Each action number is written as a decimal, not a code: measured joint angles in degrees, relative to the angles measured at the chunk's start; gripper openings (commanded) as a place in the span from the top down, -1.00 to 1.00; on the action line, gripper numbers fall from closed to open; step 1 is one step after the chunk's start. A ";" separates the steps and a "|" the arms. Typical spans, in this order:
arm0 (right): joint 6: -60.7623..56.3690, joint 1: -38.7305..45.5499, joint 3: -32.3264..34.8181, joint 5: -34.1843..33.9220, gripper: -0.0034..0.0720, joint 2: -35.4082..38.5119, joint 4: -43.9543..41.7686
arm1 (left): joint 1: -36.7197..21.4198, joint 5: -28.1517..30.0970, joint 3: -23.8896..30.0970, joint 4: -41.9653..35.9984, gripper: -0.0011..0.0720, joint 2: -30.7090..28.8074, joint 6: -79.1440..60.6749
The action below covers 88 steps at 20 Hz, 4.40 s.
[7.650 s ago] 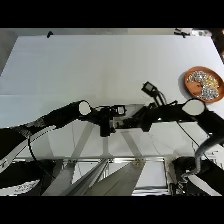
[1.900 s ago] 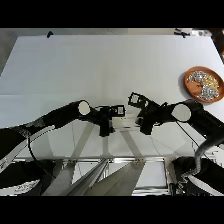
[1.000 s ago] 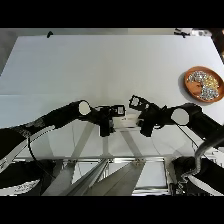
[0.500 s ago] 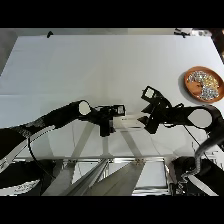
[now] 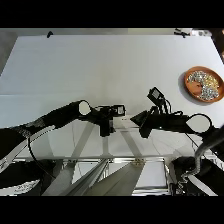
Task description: Fold the box and place the chain.
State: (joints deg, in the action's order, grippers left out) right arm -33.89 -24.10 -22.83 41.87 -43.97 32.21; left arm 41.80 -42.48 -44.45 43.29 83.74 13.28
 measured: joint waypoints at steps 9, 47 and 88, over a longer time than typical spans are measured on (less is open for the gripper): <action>10.16 -0.17 4.92 -3.48 0.90 -0.24 -11.85 | 0.00 0.00 0.00 0.00 0.11 0.00 0.02; 20.09 -0.22 7.93 -1.33 0.89 -10.03 -18.58 | 0.02 -0.04 0.00 -0.09 0.11 0.00 0.22; -45.79 8.81 -21.55 38.80 0.89 -5.60 51.34 | -1.11 1.33 -0.61 1.20 0.96 -2.10 0.33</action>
State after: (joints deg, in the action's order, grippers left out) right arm -79.68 -15.29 -44.38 80.66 -49.56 83.55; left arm 40.69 -41.15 -45.06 44.49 81.65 13.61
